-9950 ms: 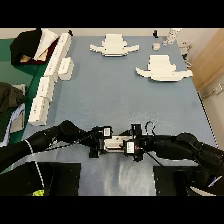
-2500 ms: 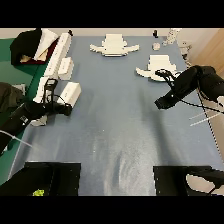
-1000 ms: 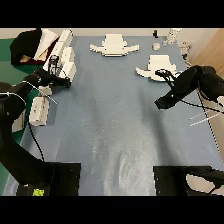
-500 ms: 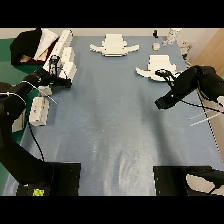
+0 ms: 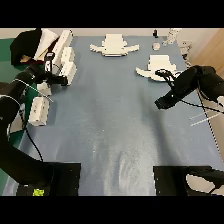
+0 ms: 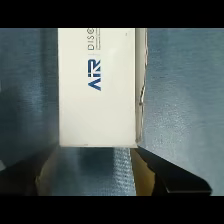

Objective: Fold the box.

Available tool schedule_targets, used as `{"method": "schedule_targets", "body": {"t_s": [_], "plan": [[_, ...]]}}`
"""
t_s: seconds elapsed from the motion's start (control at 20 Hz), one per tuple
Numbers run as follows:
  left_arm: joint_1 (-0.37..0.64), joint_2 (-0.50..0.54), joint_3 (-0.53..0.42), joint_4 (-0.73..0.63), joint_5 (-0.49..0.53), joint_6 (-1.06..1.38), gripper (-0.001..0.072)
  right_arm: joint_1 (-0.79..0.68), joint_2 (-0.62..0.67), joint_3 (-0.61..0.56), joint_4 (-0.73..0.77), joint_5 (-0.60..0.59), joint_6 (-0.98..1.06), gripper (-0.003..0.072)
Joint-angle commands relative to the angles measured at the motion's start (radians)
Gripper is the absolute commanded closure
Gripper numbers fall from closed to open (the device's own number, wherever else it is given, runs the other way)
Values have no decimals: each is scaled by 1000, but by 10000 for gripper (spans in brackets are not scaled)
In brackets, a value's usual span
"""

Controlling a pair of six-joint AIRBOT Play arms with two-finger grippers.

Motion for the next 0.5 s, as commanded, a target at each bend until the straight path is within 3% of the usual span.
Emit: {"method": "schedule_targets", "body": {"t_s": [0.0,0.25,0.3,0.35,0.4,0.45], "plan": [[17,68,2,3,-124,-14,15,-1,0,1,0,0,0,681],[18,216,2,21,-348,-16,22,-1,0,1,0,0,0,681],[18,248,2,21,-392,-36,164,-1,0,1,0,0,0,681],[18,284,2,19,-444,-55,484,-1,0,1,0,0,0,681],[18,320,2,13,-496,-64,696,-1,0,1,0,0,0,680],[17,351,2,1,-534,-72,697,-1,0,1,0,0,0,681]]}}
